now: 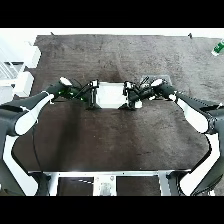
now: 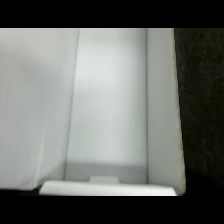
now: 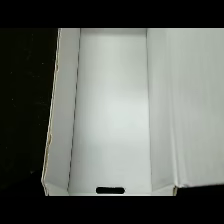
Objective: Fold the box and place the chain.
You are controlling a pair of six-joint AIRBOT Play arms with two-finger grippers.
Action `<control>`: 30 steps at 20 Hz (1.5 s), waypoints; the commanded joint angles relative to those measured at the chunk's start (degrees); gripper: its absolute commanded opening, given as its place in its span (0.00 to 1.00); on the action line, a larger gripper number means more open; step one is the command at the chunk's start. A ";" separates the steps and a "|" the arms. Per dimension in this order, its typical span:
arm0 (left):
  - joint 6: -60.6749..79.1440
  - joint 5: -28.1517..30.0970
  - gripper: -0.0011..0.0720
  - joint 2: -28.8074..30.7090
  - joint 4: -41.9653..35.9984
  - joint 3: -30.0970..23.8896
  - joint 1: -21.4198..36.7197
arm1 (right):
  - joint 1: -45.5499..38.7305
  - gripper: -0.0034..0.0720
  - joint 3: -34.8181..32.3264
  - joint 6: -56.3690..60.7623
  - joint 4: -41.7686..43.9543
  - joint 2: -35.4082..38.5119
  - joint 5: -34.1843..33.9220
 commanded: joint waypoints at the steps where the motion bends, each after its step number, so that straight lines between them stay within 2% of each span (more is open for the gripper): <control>1: 0.42 -0.35 0.98 -0.04 -0.31 0.07 -0.02 | 0.07 0.79 0.00 0.02 0.00 0.02 -0.02; 9: 1.22 -1.31 0.95 -0.22 -1.07 0.07 0.00 | 0.07 0.79 0.00 0.02 0.00 0.02 -0.02; 10: -0.04 -1.22 0.83 -0.22 -0.96 0.07 0.00 | 0.07 0.79 0.00 0.02 0.00 0.02 -0.02; 11: -0.61 -1.18 0.81 -0.28 -0.81 0.07 0.00 | 0.07 0.79 0.00 0.02 0.00 0.02 -0.02; 13: -1.62 -1.27 0.66 -0.28 -0.59 0.07 0.00 | 0.07 0.79 0.00 0.04 0.00 0.02 -0.02; 30: -1.14 -1.40 0.66 -0.28 -0.61 0.07 0.00 | 0.07 0.79 0.00 0.02 0.00 0.02 -0.02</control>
